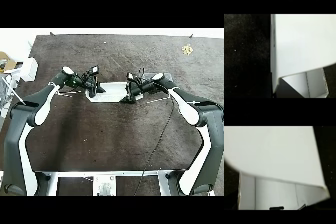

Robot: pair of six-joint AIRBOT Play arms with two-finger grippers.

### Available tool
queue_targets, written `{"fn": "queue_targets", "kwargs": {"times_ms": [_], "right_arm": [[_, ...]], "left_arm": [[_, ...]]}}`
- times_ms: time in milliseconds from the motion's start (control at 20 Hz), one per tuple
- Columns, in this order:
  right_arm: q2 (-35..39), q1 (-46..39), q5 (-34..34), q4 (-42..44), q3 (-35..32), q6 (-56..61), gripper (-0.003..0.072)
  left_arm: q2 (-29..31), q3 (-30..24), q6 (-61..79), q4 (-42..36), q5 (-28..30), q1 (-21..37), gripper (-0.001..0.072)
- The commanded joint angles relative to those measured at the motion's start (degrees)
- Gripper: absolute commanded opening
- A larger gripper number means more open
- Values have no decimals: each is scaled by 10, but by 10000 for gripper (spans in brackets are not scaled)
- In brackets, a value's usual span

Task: Fold the box and place the chain.

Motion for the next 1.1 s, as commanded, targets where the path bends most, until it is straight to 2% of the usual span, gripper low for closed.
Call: {"fn": "queue_targets", "kwargs": {"times_ms": [0, 100, 300, 350, 1050], "right_arm": [[-2, 0, -12, -3, 1, -3, 611], [-2, 0, -17, -4, 1, -3, 556], [-2, 0, -21, -12, 1, -3, 551], [-2, 0, -24, -12, 1, -3, 442], [-2, 0, -35, -12, 1, -3, 445]], "left_arm": [[0, 0, 0, 0, 0, 0, 13], [0, 0, 0, 0, 0, 0, 13], [0, 0, 0, 0, 0, 0, 12], [0, 0, 0, 0, 0, 0, 13], [0, 0, 0, 0, 0, 0, 13]]}}
